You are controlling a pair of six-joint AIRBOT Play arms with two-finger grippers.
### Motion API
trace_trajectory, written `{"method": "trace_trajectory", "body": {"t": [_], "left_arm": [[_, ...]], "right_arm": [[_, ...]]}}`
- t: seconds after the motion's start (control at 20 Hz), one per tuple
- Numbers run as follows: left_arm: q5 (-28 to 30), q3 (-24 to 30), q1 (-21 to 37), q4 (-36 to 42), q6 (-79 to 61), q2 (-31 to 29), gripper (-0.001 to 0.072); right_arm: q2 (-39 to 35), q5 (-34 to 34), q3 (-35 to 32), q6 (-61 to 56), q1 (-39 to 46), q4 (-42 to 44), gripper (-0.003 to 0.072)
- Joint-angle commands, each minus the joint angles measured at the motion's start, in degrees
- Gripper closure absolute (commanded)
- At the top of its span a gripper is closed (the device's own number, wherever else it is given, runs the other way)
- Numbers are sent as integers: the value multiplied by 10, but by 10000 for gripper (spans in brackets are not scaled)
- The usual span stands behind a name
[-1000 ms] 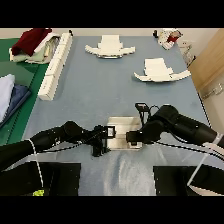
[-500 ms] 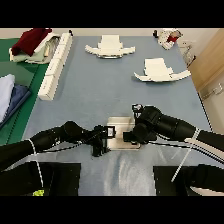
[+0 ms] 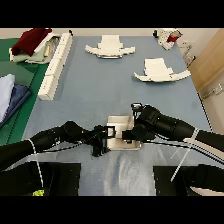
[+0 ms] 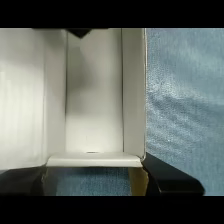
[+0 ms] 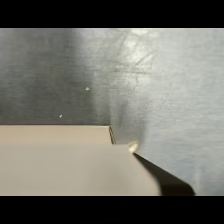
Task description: Fold the box.
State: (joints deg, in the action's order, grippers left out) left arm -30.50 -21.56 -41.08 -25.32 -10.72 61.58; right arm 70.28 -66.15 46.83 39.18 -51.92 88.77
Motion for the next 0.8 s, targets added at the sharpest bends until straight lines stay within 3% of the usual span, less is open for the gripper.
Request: {"method": "trace_trajectory", "body": {"t": [0.0,0.2,0.25,0.35,0.45,0.5,0.55,0.6,0.75], "left_arm": [[0,0,0,0,1,0,429],[0,0,0,0,1,0,429],[0,0,0,0,1,0,429],[0,0,0,0,1,0,429],[0,0,0,0,1,0,429],[0,0,0,0,1,0,429],[0,0,0,0,1,0,429],[0,0,0,0,1,0,429],[0,0,0,0,1,0,429]], "right_arm": [[0,-21,0,-2,0,4,184],[0,-31,0,-2,0,0,213],[0,-32,0,-2,0,0,342],[0,-33,0,-1,0,0,684],[0,-34,0,-1,0,0,682],[0,-33,0,-2,0,0,667],[0,-33,0,-1,0,0,439],[0,-34,0,-1,0,5,157],[-1,-34,0,-1,2,23,145]]}}
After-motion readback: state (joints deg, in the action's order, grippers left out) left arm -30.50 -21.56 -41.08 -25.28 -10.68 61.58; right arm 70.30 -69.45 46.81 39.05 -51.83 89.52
